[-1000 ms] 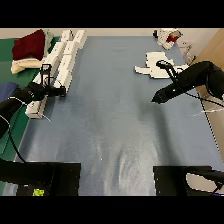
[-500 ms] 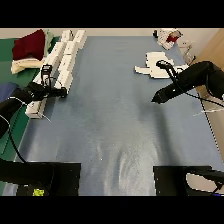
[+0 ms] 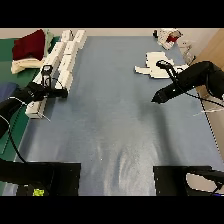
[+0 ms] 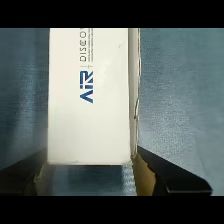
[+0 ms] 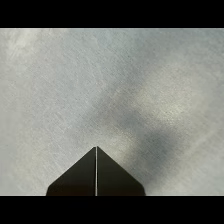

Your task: Fold the box.

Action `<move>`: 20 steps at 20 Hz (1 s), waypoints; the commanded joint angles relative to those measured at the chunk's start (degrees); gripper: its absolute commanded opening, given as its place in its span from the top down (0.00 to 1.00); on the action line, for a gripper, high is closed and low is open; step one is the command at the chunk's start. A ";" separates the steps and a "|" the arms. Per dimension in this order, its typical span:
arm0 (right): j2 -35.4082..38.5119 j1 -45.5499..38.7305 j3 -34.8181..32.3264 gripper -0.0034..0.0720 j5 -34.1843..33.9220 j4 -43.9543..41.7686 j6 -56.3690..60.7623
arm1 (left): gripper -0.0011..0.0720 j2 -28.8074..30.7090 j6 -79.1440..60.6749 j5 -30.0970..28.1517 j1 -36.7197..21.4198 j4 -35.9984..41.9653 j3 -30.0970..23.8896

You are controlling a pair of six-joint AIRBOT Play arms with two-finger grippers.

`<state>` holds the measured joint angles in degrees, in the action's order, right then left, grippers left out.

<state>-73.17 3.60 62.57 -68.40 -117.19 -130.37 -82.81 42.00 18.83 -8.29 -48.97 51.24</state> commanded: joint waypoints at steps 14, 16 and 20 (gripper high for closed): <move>-0.02 0.02 0.04 0.95 0.00 -0.02 0.00 | 0.10 19.63 3.15 36.17 -6.93 -4.68 0.07; -0.02 0.02 0.04 0.95 0.00 -0.02 0.00 | 0.93 21.11 4.09 43.15 -5.68 -0.90 0.07; -0.02 0.02 0.04 0.95 0.02 -0.02 0.00 | 0.97 21.27 7.02 47.25 4.76 3.37 0.48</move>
<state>-73.19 3.60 62.57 -68.40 -117.21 -130.37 -62.41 46.35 61.10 -9.15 -48.60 51.44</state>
